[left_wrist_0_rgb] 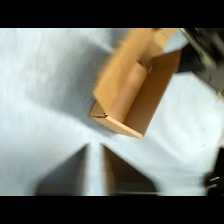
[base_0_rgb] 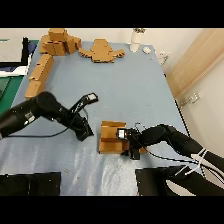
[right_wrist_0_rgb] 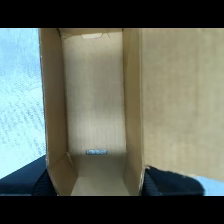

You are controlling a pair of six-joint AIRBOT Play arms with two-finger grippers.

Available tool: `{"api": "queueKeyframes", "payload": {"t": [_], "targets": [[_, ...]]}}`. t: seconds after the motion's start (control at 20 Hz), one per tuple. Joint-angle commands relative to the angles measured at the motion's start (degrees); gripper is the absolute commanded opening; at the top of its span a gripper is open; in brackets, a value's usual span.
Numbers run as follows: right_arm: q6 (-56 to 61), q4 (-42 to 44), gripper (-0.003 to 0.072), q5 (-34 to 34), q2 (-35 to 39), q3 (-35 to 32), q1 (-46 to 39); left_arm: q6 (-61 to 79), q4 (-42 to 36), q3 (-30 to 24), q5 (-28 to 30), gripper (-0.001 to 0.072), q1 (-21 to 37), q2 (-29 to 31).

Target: Fold the box.

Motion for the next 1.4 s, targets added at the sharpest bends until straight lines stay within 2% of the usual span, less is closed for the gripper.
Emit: {"api": "queueKeyframes", "payload": {"t": [0.0, 0.2, 0.5, 0.75, 0.95, 1.2, 1.35], "targets": [[0.0, 0.0, 0.06, 0.0, 0.0, 0.0, 0.0, 35.9, -18.6, -10.7, 6.4, 0.0702, 2.0, 2.6], [0.0, 0.0, 0.06, 0.0, 0.0, 0.0, 0.0, 45.6, -18.7, -15.7, 12.2, 0.0701, 1.8, 0.7], [0.0, 0.0, 0.06, 0.0, 0.0, 0.0, 0.0, 53.8, -19.3, -15.7, 12.3, 0.0701, 0.3, -2.7], [0.0, 0.0, 0.06, 0.0, 0.0, 0.0, 0.0, 53.3, -21.4, -15.7, 17.4, 0.0701, -3.8, -2.8], [0.0, 0.0, 0.0601, 0.0, 0.0, 0.0, 0.0, 52.2, -21.4, -15.8, 18.4, 0.0701, -6.9, -4.1], [0.0, 0.0, 0.06, 0.0, 0.0, 0.0, 0.0, 52.2, -21.7, -15.7, 18.4, 0.07, -7.5, -5.7], [0.0, 0.0, 0.0601, 0.0, 0.0, 0.0, 0.0, 52.1, -22.9, -15.7, 20.6, 0.07, -8.5, -5.7]]}}
